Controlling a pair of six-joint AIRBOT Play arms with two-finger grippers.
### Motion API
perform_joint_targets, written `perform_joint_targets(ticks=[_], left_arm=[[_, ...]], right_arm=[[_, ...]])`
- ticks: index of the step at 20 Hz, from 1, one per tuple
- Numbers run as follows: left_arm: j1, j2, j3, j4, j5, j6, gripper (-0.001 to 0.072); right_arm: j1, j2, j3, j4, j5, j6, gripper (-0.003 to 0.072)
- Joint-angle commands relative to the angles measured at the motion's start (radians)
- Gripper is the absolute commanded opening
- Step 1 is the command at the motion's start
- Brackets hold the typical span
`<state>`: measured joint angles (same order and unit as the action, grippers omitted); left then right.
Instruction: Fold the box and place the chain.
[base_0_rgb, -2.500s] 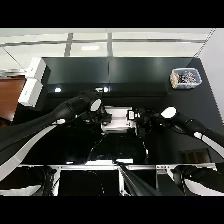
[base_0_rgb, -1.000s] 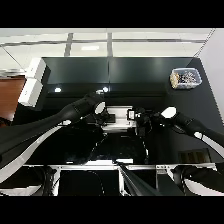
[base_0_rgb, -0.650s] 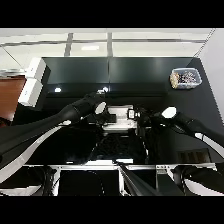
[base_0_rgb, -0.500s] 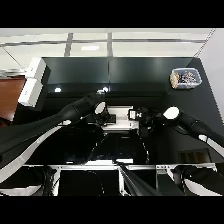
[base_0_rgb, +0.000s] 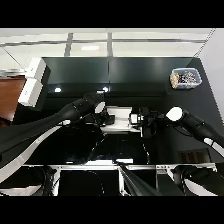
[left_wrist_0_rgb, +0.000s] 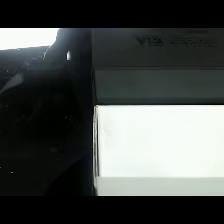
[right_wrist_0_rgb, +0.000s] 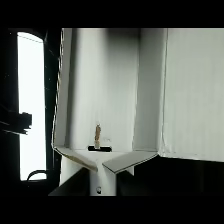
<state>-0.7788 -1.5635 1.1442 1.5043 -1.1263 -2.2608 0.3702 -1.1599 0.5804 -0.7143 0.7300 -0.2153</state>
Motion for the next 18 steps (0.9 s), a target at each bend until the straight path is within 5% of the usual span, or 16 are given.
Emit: perform_joint_targets(ticks=[1,7,14,16,18], left_arm=[[-0.001,0.001,0.001,0.002,0.003,0.006,0.0026],[-0.001,0.001,0.001,-0.006,0.008,0.006,0.0027],[-0.001,0.001,0.001,-0.006,0.007,0.006,0.0027],[-0.001,0.001,0.001,-0.007,0.008,0.006,0.0027],[-0.001,0.001,0.001,-0.015,0.012,0.006,0.0026]], right_arm=[[0.007,0.003,0.001,0.038,0.009,0.097,0.0135],[0.063,-0.060,0.001,0.223,-0.062,0.130,0.0136],[0.064,-0.084,0.001,0.231,-0.057,0.201,0.0137],[0.063,-0.084,0.001,0.230,-0.065,0.213,0.0333],[0.061,-0.084,0.001,0.231,-0.059,0.216,0.0337]])
